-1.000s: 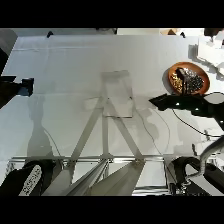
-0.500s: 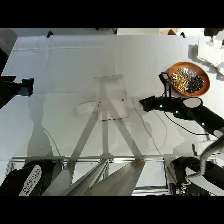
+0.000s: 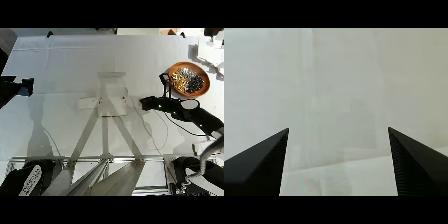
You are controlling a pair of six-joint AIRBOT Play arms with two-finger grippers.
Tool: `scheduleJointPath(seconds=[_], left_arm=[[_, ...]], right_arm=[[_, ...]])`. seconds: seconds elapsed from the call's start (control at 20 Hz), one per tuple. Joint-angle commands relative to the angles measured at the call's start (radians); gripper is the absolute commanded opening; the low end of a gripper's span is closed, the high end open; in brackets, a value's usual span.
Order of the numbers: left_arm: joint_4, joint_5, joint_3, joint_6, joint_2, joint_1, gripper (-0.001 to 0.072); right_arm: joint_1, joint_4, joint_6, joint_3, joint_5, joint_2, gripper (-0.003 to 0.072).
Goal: Fold the box and place the chain.
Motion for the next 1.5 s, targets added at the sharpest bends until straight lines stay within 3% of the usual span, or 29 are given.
scheduleJointPath(seconds=[0.0, 0.6, 0.85, 0.9, 0.95, 1.1, 1.2, 1.35, 1.4, 1.45], left_arm=[[0.000, 0.000, 0.000, 0.000, 0.001, -0.001, 0.0696], [-0.008, 0.004, 0.000, -0.003, 0.000, -0.009, 0.0695], [-0.066, -0.002, 0.000, -0.002, -0.001, -0.165, 0.0681], [-0.059, -0.011, 0.000, -0.002, -0.001, -0.205, 0.0582], [-0.052, -0.020, 0.000, 0.002, -0.001, -0.240, 0.0530], [-0.016, -0.037, 0.000, -0.021, -0.016, -0.320, 0.0530], [-0.021, -0.061, 0.018, -0.165, -0.079, -0.331, 0.0493], [-0.016, -0.276, 0.166, -0.217, -0.280, -0.330, 0.0518], [-0.019, -0.360, 0.245, -0.213, -0.369, -0.331, 0.0569], [-0.026, -0.425, 0.326, -0.192, -0.453, -0.332, 0.0688]], right_arm=[[0.001, -0.003, 0.002, 0.000, 0.014, 0.000, 0.0013], [0.001, -0.003, 0.002, 0.000, 0.014, 0.000, 0.0014], [0.001, -0.003, 0.002, 0.000, 0.014, 0.000, 0.0014], [0.001, -0.004, 0.002, 0.000, 0.014, 0.000, 0.0014], [0.001, -0.003, 0.002, 0.000, 0.014, 0.000, 0.0014], [0.001, -0.003, 0.002, 0.000, 0.014, 0.000, 0.0014], [0.001, -0.004, 0.002, 0.000, 0.014, 0.000, 0.0014], [0.001, -0.003, 0.002, 0.000, 0.014, 0.000, 0.0014], [0.001, -0.003, 0.002, 0.000, 0.014, 0.000, 0.0014], [0.001, -0.003, 0.002, 0.000, 0.014, 0.000, 0.0014]])
